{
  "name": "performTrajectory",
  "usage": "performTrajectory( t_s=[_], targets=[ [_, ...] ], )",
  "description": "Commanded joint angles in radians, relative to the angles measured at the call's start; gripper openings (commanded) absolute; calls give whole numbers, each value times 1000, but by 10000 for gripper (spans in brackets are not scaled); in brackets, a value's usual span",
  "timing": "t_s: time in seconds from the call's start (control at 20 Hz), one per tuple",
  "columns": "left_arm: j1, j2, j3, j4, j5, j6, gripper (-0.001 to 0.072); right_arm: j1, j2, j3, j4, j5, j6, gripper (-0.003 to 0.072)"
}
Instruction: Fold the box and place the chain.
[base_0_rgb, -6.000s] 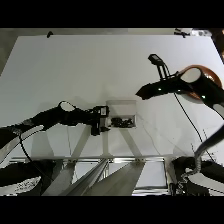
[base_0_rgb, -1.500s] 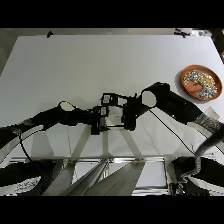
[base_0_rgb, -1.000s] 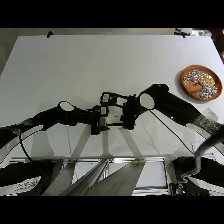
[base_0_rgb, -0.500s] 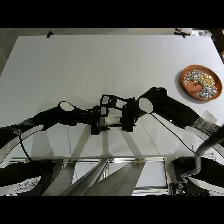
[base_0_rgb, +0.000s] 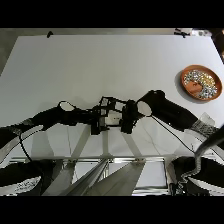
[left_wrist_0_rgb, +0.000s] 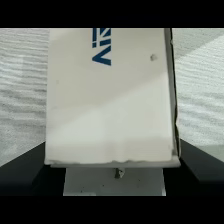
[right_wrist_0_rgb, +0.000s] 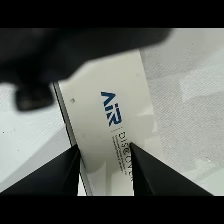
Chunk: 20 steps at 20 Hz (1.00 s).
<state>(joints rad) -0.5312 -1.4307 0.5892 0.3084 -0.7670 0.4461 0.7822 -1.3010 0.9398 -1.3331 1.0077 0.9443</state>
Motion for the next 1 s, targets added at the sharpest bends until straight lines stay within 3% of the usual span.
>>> performTrajectory(
  t_s=[0.0, 0.15, 0.25, 0.5, 0.55, 0.65, 0.7, 0.95],
  targets=[
    [0, 0, 0, -2, 0, -2, 331, 8, 14, -1, 0, 0, 10, 346],
    [0, 0, 0, -2, -1, -2, 331, 7, 64, -1, -19, -2, 11, 348],
    [0, 0, 0, -2, 0, -2, 331, 7, 100, -1, -29, -8, 21, 415],
    [0, 0, 0, -2, -1, -2, 331, 7, 178, -1, -17, -37, 55, 410],
    [0, 0, 0, -2, -1, -2, 331, 7, 196, -1, -16, -35, 78, 343],
    [0, 0, 0, -2, -1, -2, 331, 2, 229, -3, 9, -44, 135, 11],
    [0, 0, 0, -2, -2, -2, 331, -10, 241, -20, 70, -87, 193, 9],
    [0, 0, 0, -2, -1, -2, 331, -21, 260, -303, 444, -558, 264, 9]
  ],
)
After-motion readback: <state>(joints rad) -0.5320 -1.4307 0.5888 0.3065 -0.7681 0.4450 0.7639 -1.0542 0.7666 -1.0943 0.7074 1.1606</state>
